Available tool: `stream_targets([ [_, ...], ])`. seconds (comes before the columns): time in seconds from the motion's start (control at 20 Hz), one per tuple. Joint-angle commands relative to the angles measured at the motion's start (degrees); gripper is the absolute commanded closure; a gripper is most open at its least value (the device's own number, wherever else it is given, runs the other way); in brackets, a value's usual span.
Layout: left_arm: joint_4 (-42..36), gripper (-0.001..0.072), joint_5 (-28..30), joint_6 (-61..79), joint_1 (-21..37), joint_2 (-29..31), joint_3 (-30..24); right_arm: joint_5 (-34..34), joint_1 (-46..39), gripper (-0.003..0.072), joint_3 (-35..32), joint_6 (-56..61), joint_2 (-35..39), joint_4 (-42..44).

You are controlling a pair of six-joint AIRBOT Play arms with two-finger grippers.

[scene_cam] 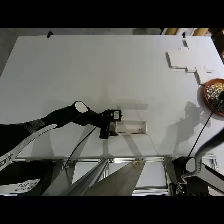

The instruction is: Fold the box and place the chain.

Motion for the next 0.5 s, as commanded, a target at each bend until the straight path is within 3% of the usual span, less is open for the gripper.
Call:
stream_targets([
  [0.0,0.0,0.0420,0.0,0.0,0.0,0.0,0.0,-0.3,-0.8,0.0496,0.2,-0.9,-4.3,1.2],
  [0.45,0.0,0.0420,0.0,0.0,0.0,0.0,0.0,-0.5,-0.8,0.0509,0.2,-3.0,-8.0,2.7],
])
